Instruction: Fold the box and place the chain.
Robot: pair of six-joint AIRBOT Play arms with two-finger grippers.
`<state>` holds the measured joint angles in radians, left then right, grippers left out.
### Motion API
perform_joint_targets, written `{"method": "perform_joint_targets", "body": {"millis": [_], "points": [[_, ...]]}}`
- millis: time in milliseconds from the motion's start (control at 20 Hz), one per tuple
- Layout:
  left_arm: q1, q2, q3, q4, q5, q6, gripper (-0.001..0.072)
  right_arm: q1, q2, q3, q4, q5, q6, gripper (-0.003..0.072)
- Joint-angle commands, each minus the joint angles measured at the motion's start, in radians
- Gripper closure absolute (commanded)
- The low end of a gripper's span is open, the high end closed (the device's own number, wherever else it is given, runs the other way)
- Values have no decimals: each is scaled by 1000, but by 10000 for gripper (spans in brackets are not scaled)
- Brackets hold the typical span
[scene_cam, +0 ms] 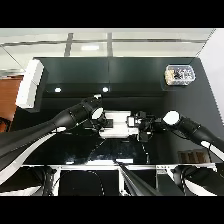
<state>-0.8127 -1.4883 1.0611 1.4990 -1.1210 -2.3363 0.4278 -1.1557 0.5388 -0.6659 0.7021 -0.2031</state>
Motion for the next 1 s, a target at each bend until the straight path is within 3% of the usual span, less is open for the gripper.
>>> {"method": "perform_joint_targets", "body": {"millis": [0, 50, 100, 150, 300, 650, 900, 950], "points": [[0, 0, 1, -1, 18, 2, 684, 0, 22, 0, -53, 0, 11, 35], [0, 0, 1, -1, 18, 2, 684, 1, 22, 0, -53, 1, 6, 169], [0, 0, 1, -1, 17, 2, 684, 1, 22, 0, -45, 1, 8, 364], [0, 0, 1, -1, 17, 2, 684, 1, 22, 0, -42, 1, 9, 452], [0, 0, 1, -1, 17, 2, 684, 1, 22, 0, -24, 18, 34, 450], [2, 0, 1, 0, 18, 2, 684, 25, -37, -3, 248, -12, 46, 448], [2, 0, 0, 0, 17, 2, 684, 25, -60, -4, 248, -15, 47, 448], [2, 0, 0, 0, 17, 2, 684, 25, -60, -4, 247, -18, 63, 323]]}}
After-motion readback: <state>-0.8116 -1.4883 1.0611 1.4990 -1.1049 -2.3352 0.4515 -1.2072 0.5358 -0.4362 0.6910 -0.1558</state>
